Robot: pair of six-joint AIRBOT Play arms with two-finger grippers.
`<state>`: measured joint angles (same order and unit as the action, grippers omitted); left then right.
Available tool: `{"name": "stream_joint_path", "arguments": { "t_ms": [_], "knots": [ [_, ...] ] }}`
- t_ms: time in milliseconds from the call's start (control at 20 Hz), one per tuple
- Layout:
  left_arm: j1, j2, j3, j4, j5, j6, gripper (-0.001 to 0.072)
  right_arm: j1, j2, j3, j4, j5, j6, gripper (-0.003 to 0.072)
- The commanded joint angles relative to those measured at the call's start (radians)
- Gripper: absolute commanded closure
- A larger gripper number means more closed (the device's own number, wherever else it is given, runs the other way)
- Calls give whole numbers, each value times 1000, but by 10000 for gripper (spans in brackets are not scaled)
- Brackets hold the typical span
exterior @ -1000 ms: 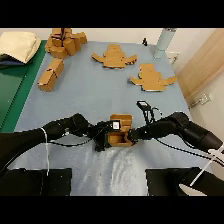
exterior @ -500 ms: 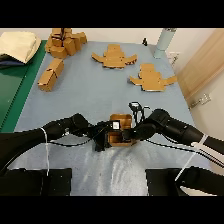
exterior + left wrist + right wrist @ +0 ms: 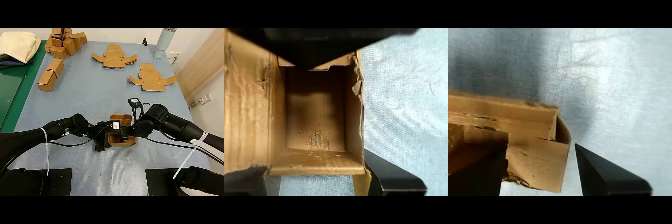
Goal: Fold the box.
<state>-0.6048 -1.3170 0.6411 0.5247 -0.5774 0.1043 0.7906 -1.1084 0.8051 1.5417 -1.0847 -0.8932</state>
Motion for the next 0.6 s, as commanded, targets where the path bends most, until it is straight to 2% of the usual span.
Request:
{"name": "stream_joint_path", "arguments": {
  "t_ms": [0, 50, 100, 350, 450, 550],
  "knots": [
    [0, -1, 0, 0, 0, 0, 185, 2, 7, 5, -9, -32, 3, 39],
    [0, -1, 0, 0, 0, 0, 185, 2, 9, 6, -8, -35, 3, 43],
    [0, -1, 0, 0, 0, 0, 185, 2, 11, 6, -7, -40, 3, 110],
    [0, -1, 0, 0, 0, 0, 185, 2, 44, 6, 10, -51, 3, 123],
    [0, -1, 0, 0, 0, 0, 185, 1, 49, 6, 2, -56, 5, 214],
    [0, -1, 0, 0, 0, 0, 185, 2, 42, 3, 0, -54, 4, 214]
  ]
}}
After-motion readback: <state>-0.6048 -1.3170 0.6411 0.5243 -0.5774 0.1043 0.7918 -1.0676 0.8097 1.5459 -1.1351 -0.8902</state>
